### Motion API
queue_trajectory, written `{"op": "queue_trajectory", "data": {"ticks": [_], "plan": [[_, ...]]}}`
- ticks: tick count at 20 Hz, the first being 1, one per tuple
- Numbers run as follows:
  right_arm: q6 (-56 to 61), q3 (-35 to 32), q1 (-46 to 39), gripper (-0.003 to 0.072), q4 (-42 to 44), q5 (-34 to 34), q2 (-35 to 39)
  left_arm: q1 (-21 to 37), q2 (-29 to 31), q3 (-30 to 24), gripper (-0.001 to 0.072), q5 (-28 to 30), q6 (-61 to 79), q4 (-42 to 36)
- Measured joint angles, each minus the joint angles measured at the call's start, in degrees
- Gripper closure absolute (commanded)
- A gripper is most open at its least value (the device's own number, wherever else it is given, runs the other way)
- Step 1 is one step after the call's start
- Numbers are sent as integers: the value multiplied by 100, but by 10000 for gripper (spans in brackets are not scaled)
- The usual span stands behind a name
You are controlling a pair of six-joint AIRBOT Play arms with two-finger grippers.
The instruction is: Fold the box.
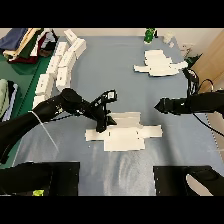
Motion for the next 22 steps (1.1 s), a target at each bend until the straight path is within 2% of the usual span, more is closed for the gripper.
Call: {"op": "queue_trajectory", "data": {"ticks": [22], "plan": [[0,-33,0,252,2,2,-4,-146,-378,26,695,76,-85,-9]]}}
